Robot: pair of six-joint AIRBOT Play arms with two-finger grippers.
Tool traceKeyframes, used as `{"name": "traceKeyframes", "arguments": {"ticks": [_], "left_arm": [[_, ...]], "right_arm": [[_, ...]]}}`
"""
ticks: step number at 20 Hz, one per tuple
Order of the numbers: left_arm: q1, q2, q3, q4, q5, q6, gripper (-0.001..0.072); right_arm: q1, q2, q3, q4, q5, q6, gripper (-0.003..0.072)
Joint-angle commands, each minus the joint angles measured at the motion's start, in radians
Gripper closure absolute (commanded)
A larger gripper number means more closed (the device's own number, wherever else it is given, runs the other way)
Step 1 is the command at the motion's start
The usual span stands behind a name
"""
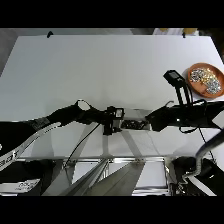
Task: Fold the box and place the chain.
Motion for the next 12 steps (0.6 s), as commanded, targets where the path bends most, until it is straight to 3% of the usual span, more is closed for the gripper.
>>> {"name": "traceKeyframes", "arguments": {"ticks": [1, 6, 8, 12], "left_arm": [[0.0, 0.001, 0.001, 0.0, -0.002, 0.0, 0.0397], [0.0, 0.001, 0.001, 0.0, -0.003, 0.0, 0.0397], [0.0, 0.001, 0.001, 0.0, -0.003, 0.0, 0.0397], [0.0, 0.001, 0.001, 0.0, -0.002, 0.0, 0.0397]], "right_arm": [[0.113, -0.019, 0.001, 0.061, -0.102, 0.001, 0.0665], [0.141, -0.157, 0.001, -0.092, -0.139, 0.057, 0.0657], [0.14, -0.196, 0.003, -0.093, -0.145, 0.051, 0.0474], [0.063, -0.198, 0.115, -0.127, -0.093, -0.003, 0.0462]]}}
